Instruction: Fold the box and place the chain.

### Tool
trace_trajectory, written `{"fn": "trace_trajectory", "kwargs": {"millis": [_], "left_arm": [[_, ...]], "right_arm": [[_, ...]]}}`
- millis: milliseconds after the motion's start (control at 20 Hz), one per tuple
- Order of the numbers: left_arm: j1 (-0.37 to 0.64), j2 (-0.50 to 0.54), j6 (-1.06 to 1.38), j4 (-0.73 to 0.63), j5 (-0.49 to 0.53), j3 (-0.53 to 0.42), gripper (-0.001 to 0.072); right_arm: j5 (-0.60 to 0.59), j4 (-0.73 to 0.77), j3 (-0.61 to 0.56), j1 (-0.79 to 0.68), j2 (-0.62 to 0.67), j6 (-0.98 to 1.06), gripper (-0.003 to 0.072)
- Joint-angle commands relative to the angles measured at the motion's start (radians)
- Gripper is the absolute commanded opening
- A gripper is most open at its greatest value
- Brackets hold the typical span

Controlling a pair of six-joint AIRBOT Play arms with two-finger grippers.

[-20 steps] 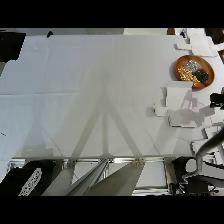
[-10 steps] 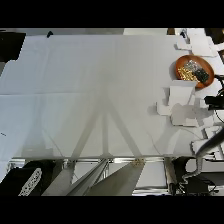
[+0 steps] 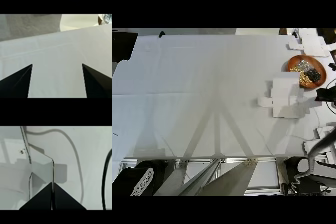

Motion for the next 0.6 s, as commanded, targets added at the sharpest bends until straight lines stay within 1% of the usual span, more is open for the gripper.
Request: {"fn": "trace_trajectory", "kwargs": {"millis": [0,150,300,350,400,550], "left_arm": [[0.0,0.001,0.0,0.0,0.0,0.0,0.0701],[0.0,0.001,0.0,0.0,0.0,0.0,0.0701],[0.0,0.001,0.0,0.0,0.0,0.0,0.0701],[0.0,0.001,0.0,0.0,0.0,0.0,0.0701],[0.0,0.001,0.0,0.0,0.0,0.0,0.0701],[0.0,0.001,0.0,0.0,0.0,0.0,0.0701]], "right_arm": [[0.047,0.236,0.0,0.001,0.059,-0.082,0.0014],[0.065,0.344,0.0,0.023,0.077,-0.106,0.0013],[0.063,0.42,0.0,0.135,0.077,-0.114,0.0013],[0.053,0.454,0.0,0.187,0.077,-0.152,0.0013],[0.023,0.497,0.0,0.249,0.077,-0.192,0.0012],[-0.143,0.596,0.0,0.435,0.077,-0.225,0.0012]]}}
